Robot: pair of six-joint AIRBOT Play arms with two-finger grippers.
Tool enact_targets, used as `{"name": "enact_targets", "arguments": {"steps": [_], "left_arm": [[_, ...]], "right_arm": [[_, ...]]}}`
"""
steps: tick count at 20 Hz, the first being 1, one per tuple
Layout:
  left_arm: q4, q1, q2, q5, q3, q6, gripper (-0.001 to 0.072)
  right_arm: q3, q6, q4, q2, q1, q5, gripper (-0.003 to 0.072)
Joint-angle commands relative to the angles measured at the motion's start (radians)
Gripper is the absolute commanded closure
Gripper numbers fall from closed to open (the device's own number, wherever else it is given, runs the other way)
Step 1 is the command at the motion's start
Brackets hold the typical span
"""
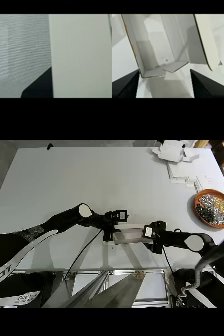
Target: Fold the box and place the chain.
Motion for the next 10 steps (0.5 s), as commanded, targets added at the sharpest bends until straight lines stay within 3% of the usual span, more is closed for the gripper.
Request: {"name": "enact_targets", "arguments": {"steps": [1, 5, 10], "left_arm": [[0.000, 0.000, 0.000, 0.000, 0.000, 0.000, 0.0701], [0.000, 0.000, 0.000, 0.000, 0.000, 0.000, 0.0701], [0.000, 0.000, 0.000, -0.001, 0.000, 0.000, 0.0701]], "right_arm": [[0.004, -0.222, 0.195, -0.071, -0.106, 0.072, 0.0005], [0.005, -0.413, 0.336, -0.155, -0.152, 0.077, 0.0005], [0.005, -0.503, 0.384, -0.273, -0.154, 0.105, 0.0007]]}}
